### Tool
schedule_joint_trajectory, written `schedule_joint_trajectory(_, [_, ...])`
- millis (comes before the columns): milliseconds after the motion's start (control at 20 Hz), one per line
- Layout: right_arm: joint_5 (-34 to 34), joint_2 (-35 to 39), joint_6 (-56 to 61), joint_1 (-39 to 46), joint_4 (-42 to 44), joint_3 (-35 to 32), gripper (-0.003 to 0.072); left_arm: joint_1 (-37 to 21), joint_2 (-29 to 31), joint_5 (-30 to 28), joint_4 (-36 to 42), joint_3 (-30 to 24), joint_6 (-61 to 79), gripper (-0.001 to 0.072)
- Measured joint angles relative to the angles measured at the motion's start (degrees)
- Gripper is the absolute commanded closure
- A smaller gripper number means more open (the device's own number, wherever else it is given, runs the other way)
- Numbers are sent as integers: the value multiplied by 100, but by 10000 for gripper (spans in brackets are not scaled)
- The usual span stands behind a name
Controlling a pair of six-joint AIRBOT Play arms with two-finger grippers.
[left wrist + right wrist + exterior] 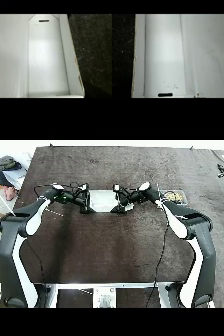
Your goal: Fold the box and place the chain.
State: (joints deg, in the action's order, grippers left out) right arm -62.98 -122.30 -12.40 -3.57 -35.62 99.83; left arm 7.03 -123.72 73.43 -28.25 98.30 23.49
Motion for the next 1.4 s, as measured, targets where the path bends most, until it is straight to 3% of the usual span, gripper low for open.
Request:
schedule_joint_trajectory(100, [0, 0, 0, -2, 0, 0, 520, 0, 0, -42, -2, 0, -48, 23])
schedule_joint_trajectory(150, [0, 0, 0, 0, 0, 0, 520, 0, 0, -52, -4, 0, -63, 184])
schedule_joint_trajectory(200, [0, 0, 11, -2, 4, 0, 520, 0, 0, -48, -13, -2, -85, 223])
schedule_joint_trajectory(300, [0, 0, 9, -2, 7, 0, 520, 0, 0, -66, -44, 0, -98, 235])
schedule_joint_trajectory(350, [0, -2, 9, -2, 7, 0, 520, 0, 0, -76, -74, 0, -101, 347])
schedule_joint_trajectory(1400, [2, 0, -2, -2, 2, 0, 519, 4, 0, -87, -282, 4, -101, 355])
